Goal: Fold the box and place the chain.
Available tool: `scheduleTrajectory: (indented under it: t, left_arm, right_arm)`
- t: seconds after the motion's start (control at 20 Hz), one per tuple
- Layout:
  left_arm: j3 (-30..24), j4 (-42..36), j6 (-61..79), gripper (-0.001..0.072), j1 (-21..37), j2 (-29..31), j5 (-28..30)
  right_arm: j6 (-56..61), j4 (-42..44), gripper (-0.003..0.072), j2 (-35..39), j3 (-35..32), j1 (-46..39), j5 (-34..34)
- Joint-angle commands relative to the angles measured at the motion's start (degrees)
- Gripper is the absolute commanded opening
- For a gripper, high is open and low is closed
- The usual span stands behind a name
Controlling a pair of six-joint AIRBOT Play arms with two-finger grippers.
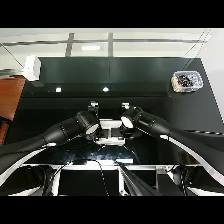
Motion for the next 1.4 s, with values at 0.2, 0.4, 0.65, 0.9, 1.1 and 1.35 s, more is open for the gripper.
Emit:
scheduleTrajectory:
  t: [0.2,0.4,0.65,0.9,1.1,1.35]
  left_arm:
    - [0.0,-0.1,-0.3,0.0032,0.0,0.0,0.1]
    - [0.0,-0.1,-0.3,0.0032,0.0,0.0,0.1]
    - [0.0,-0.1,-0.3,0.0032,0.0,0.0,0.2]
    - [0.0,-0.1,-0.3,0.0032,0.0,0.0,0.1]
    - [0.0,-0.1,-0.3,0.0032,0.0,0.0,0.1]
    - [0.0,-0.1,-0.3,0.0032,0.0,0.0,0.1]
  right_arm:
    - [0.0,-3.3,0.0372,0.2,2.5,0.0,2.5]
    - [0.0,-1.4,0.0340,0.1,2.5,0.0,1.9]
    - [-1.3,0.8,0.0025,0.1,2.5,0.5,-0.5]
    - [-1.3,0.1,0.0035,0.1,2.5,1.0,-0.8]
    - [-2.4,-0.5,0.0382,1.0,2.5,1.0,0.0]
    - [-10.0,-0.8,0.0381,6.8,2.5,0.8,2.1]
